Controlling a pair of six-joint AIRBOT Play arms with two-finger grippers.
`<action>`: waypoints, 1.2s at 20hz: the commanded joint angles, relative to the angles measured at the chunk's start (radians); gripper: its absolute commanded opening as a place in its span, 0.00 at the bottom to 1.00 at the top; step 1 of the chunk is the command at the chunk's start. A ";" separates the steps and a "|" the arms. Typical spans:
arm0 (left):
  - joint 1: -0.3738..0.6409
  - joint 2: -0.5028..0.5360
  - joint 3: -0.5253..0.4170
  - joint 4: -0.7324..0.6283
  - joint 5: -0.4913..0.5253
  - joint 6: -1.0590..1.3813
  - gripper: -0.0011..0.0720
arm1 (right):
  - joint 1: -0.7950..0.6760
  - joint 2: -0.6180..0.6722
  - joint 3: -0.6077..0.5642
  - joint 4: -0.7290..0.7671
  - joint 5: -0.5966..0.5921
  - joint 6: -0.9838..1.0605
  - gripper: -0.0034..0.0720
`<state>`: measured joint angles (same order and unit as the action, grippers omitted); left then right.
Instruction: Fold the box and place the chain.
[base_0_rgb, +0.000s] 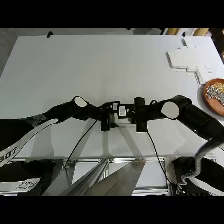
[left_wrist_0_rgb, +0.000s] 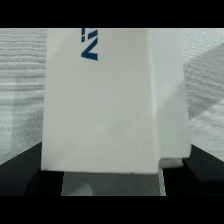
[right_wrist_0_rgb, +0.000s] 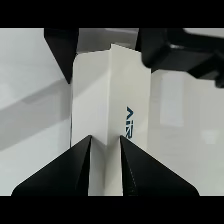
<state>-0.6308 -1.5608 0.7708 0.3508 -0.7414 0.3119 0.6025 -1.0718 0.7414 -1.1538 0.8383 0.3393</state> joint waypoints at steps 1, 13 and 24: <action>0.000 0.000 0.000 0.002 -0.003 0.002 0.41 | 0.001 -0.001 -0.002 -0.002 -0.024 0.000 0.27; 0.000 0.000 0.000 0.002 -0.003 0.002 0.41 | 0.001 -0.023 -0.026 0.011 0.008 0.000 0.38; 0.000 0.000 0.000 0.002 -0.003 0.002 0.41 | 0.001 0.056 -0.026 0.014 0.048 0.015 0.47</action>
